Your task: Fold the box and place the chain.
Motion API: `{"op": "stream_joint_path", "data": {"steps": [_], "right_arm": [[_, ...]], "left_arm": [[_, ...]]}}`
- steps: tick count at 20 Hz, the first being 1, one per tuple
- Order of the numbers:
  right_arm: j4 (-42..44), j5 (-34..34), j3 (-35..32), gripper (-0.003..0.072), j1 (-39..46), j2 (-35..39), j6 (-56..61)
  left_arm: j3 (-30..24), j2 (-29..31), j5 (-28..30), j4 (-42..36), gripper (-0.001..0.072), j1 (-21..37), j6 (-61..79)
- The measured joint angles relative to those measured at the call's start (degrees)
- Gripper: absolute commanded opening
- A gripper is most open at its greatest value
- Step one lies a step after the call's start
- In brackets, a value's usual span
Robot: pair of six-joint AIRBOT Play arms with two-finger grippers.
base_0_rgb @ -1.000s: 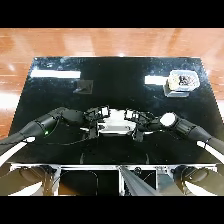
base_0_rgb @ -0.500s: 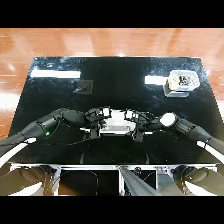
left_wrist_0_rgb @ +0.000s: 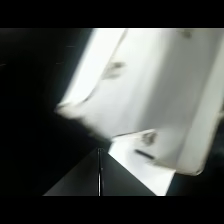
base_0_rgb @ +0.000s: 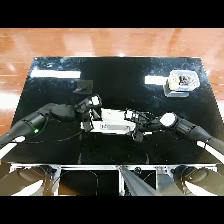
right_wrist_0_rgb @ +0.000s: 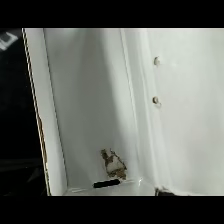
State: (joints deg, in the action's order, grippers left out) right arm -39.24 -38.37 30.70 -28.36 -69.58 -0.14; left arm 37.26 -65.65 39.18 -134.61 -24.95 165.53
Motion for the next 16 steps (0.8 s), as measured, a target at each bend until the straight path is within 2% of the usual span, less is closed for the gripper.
{"op": "stream_joint_path", "data": {"steps": [4, 7, 10, 13, 16], "right_arm": [[0.0, 0.0, 0.0, 0.0548, 0.0, 0.0, 0.0], [0.0, 0.0, 0.0, 0.0548, 0.0, 0.0, 0.0], [0.0, 0.0, 0.0, 0.0548, 0.0, 0.0, 0.0], [0.0, 0.1, 0.0, 0.0548, 0.0, 0.0, 0.0], [0.0, 0.1, 0.0, 0.0548, 0.0, 0.0, 0.0]], "left_arm": [[-0.2, 2.3, 3.2, 0.9, 0.0019, 8.0, -10.3], [-2.0, 2.8, 6.8, 3.7, 0.002, 16.6, -27.5], [-3.7, 1.1, 12.5, 5.6, 0.0019, 23.2, -38.8], [-4.4, -3.0, 17.6, 4.5, 0.0019, 24.9, -44.3], [-4.6, -7.4, 19.7, 1.4, 0.0019, 22.8, -48.0]]}}
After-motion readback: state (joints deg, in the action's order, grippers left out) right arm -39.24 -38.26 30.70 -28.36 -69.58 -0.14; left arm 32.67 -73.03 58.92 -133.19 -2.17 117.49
